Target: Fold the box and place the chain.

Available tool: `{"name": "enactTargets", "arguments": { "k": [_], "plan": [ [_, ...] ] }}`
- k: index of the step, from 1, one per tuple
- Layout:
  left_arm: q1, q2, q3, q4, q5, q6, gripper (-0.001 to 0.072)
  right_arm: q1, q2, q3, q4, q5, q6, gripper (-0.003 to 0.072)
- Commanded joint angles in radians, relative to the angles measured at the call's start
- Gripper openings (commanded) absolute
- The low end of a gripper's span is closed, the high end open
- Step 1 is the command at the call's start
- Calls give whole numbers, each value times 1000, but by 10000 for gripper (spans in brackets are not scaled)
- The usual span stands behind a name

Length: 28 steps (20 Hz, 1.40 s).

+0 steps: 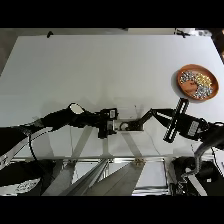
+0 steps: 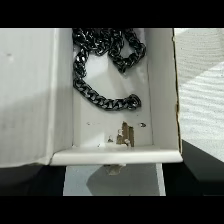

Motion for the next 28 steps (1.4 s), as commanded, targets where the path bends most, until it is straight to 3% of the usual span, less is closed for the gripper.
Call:
{"name": "enactTargets", "arguments": {
  "k": [1, 4, 10, 14, 16, 20, 23, 24, 25, 28],
  "plan": [
    [0, 1, 0, 0, 0, 0, 346, 0, -47, 0, 93, 27, 170, 14],
    [0, 1, 0, 0, 0, 0, 346, 0, -208, 0, 92, 26, 409, 14],
    [0, 1, 0, 0, 0, 0, 346, 46, -538, 0, 164, 15, 547, 15],
    [0, 1, 0, 0, 0, 0, 346, 182, -588, 0, 149, -21, 567, 23],
    [0, 1, 0, 0, 0, 0, 346, 201, -587, 0, 148, -76, 635, 197],
    [0, 1, 0, 0, 0, 0, 346, 164, -586, 2, 101, -42, 681, 200],
    [0, 1, 0, 0, 0, 0, 346, 98, -584, 72, -85, 146, 760, 198],
    [0, 1, 0, 0, 0, 0, 346, 74, -584, 113, -184, 222, 802, 148],
    [0, 1, 0, 0, 0, 0, 346, 55, -585, 156, -288, 282, 839, 17],
    [0, 1, 0, 0, 0, 0, 346, 18, -586, 228, -556, 293, 970, 14]
  ]
}}
